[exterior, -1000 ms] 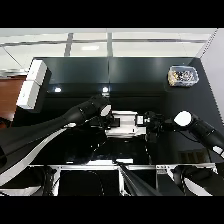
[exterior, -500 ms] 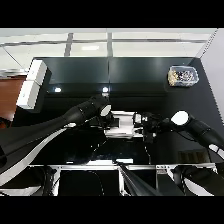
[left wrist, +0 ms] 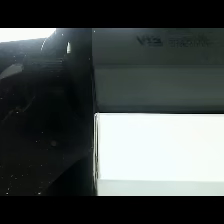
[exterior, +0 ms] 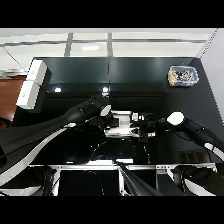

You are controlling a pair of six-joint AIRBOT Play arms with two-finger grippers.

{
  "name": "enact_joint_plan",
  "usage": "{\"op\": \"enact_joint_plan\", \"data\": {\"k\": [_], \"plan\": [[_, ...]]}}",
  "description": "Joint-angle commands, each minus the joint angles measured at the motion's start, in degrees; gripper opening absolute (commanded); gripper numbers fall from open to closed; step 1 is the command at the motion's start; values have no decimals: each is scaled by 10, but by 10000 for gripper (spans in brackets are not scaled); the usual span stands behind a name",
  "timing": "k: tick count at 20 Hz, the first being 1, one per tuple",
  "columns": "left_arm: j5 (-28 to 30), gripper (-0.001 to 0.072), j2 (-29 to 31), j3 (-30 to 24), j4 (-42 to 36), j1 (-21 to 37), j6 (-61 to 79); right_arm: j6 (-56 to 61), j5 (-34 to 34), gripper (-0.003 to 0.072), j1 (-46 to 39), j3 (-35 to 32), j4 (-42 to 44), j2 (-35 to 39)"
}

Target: Fold the box and place the chain.

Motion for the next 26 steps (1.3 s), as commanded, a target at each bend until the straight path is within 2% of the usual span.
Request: {"op": "enact_joint_plan", "data": {"k": [1, 2, 3, 4, 5, 6, 7, 8, 11, 12, 15, 17, 19, 21, 23, 26], "plan": [[-1, 29, 0, 1, -1, 0, 0, 1, -2, 282, 1, 0, 3, -1], [0, 29, 0, 1, -1, 0, 0, 1, -2, 252, 1, 0, 3, -1], [0, 29, 0, 1, -1, 0, 0, 2, 2, 103, 1, 0, 3, -1], [0, 30, 0, 1, -1, 0, 0, 3, 4, 149, 1, 0, 3, -1], [0, 29, 0, 1, -1, 0, 0, 7, 1, 383, 1, 0, 4, -1], [0, 29, 0, 1, -1, 0, 0, 12, -1, 395, 1, 0, 3, -1], [0, 29, 0, 1, -1, 0, 0, 15, -1, 196, 1, 0, 1, -1], [0, 29, 0, 1, -1, 0, 0, 17, -1, 121, 1, 0, 1, -1], [0, 29, 0, 1, -1, 0, 0, 85, -1, 115, 1, 0, -17, 4], [0, 29, 0, 1, -1, 0, 0, 123, 5, 21, -2, 1, -38, 11], [0, 29, 0, 1, 0, 0, 0, 268, 79, 19, -38, 24, -115, 40], [0, 29, 0, 1, 0, 0, 0, 364, 143, 19, -93, 49, -153, 64], [1, 29, 0, 1, 0, 0, 0, 431, 210, 19, -170, 73, -152, 79], [1, 29, 0, 1, 0, 0, 0, 510, 249, 19, -255, 80, -152, 84], [1, 29, 0, 1, 0, 0, 0, 593, 258, 19, -344, 79, -155, 84], [1, 30, 0, 1, 0, 0, 0, 676, 237, 19, -446, 79, -152, 83]]}}
